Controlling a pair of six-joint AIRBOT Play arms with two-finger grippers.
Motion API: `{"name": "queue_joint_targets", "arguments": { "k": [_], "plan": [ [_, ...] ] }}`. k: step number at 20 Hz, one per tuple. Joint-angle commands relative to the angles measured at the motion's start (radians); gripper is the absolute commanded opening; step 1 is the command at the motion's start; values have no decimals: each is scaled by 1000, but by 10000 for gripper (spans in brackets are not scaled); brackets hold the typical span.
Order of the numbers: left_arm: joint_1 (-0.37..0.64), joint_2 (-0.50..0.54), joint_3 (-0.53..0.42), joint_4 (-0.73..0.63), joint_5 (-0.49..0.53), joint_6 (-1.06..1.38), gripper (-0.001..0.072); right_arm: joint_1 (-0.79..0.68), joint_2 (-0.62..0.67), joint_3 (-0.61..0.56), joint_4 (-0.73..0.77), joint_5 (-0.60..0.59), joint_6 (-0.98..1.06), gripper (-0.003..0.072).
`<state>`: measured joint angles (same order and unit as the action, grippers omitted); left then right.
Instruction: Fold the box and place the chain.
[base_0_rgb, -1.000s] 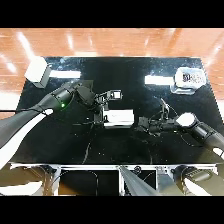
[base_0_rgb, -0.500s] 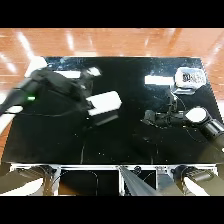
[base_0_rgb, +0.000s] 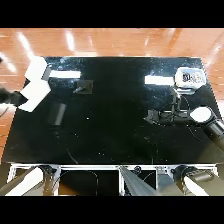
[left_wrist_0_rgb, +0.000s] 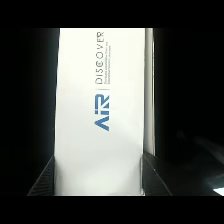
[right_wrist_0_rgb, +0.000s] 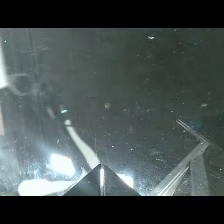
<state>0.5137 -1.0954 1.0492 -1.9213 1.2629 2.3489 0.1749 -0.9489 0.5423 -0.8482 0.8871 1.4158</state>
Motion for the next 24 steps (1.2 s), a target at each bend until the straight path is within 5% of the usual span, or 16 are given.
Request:
{"name": "queue_joint_targets", "arguments": {
  "k": [1, 7, 14, 15, 16, 17, 21, 24],
  "plan": [
    [198, -79, 5, -46, -25, 59, 15, -1, 1, 1, -1, -1, -6, 32],
    [212, -314, 74, -72, -186, 94, 15, 0, 1, 1, 10, 3, 54, 32],
    [202, -462, 196, -216, -180, 105, 23, 0, 1, 1, 10, -27, 80, 32],
    [195, -462, 197, -214, -160, 105, 153, 0, 1, 1, 10, -27, 80, 32],
    [187, -462, 197, -203, -131, 105, 477, 0, 1, 1, 10, -27, 80, 32],
    [180, -462, 197, -175, -106, 95, 625, 0, 1, 1, 9, -27, 80, 32],
    [171, -462, 214, 90, -2, -170, 630, -1, 1, 1, 8, -8, 62, 32],
    [171, -447, 274, 134, 144, -261, 630, -1, 1, 34, -28, 2, 40, 32]
  ]
}}
